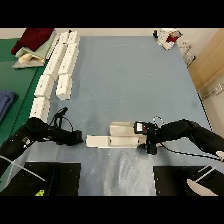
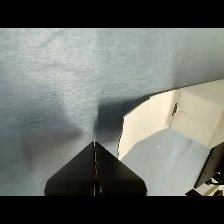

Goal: Fold the box.

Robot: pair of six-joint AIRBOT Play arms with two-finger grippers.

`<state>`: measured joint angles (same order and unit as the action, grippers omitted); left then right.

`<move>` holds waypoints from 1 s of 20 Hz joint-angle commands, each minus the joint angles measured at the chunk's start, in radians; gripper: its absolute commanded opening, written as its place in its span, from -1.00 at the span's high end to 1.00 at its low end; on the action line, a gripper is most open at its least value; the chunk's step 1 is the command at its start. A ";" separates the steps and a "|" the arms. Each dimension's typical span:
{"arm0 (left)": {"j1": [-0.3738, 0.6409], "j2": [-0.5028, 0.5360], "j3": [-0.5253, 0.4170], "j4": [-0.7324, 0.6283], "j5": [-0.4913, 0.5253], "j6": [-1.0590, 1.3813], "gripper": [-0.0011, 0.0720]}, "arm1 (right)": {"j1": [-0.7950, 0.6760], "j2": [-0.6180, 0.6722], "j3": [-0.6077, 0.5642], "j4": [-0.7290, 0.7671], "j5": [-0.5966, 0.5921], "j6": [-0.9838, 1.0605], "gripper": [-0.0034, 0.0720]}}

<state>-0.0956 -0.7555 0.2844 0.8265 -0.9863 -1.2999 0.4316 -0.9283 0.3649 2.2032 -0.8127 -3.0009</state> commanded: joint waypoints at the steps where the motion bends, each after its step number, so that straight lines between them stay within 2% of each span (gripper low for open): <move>1: -0.093 -0.081 -0.004 -0.072 0.100 0.039 0.95 | 0.000 0.001 0.000 0.000 0.000 0.000 -0.33; 4: -0.139 -0.114 -0.004 -0.157 0.135 0.094 0.95 | 0.000 0.001 0.000 0.000 0.000 0.000 -0.33; 10: -0.142 -0.114 -0.004 -0.259 0.101 0.186 0.95 | 0.000 0.001 0.000 0.000 0.000 0.000 -0.33; 14: -0.185 -0.118 -0.004 -0.264 0.126 0.185 0.95 | 0.000 0.001 0.000 0.000 0.000 0.000 -0.33; 17: -0.250 -0.118 0.002 -0.326 0.158 0.199 0.94 | 0.000 0.001 0.000 0.000 0.000 0.000 -0.33; 20: -0.252 -0.117 0.027 -0.341 0.145 0.211 0.94 | 0.000 0.001 0.000 0.000 0.000 0.000 -0.33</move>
<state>-0.3302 -0.8726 0.2955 0.5156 -0.8425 -1.1019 0.4316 -0.9283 0.3649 2.2032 -0.8127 -3.0013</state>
